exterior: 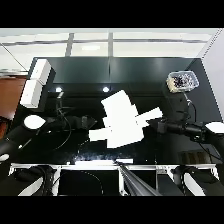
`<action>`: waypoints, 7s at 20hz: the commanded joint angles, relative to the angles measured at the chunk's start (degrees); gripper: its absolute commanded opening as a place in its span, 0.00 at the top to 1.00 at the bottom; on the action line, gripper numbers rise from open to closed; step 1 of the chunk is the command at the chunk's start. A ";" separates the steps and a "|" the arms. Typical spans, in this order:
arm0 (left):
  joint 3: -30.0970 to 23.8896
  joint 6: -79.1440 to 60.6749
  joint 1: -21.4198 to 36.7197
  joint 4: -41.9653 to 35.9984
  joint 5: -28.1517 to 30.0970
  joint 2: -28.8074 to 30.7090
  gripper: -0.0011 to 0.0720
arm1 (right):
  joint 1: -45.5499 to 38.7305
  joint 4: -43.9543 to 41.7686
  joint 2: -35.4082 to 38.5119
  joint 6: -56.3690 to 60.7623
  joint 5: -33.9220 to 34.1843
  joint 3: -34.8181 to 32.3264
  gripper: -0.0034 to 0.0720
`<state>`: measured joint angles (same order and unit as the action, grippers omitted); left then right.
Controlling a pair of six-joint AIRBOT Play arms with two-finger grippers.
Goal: Fold the box and place the chain.
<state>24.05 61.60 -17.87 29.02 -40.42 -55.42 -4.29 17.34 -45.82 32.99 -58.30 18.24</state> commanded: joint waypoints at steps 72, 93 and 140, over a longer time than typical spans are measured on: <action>11.72 -73.20 -15.82 6.62 7.48 -17.97 0.95 | -5.07 25.83 -1.49 -13.92 -5.27 14.78 0.03; 11.74 -73.18 -15.82 6.58 7.43 -19.61 0.94 | 30.14 33.75 -5.68 -25.16 15.10 3.69 0.03; 11.76 -73.18 -15.85 6.58 7.43 -19.74 0.94 | 31.30 20.48 -11.19 -32.59 24.52 9.70 0.03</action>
<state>35.77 -11.55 -33.69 35.62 -33.01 -75.11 27.27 41.25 -55.90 4.84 -34.04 27.88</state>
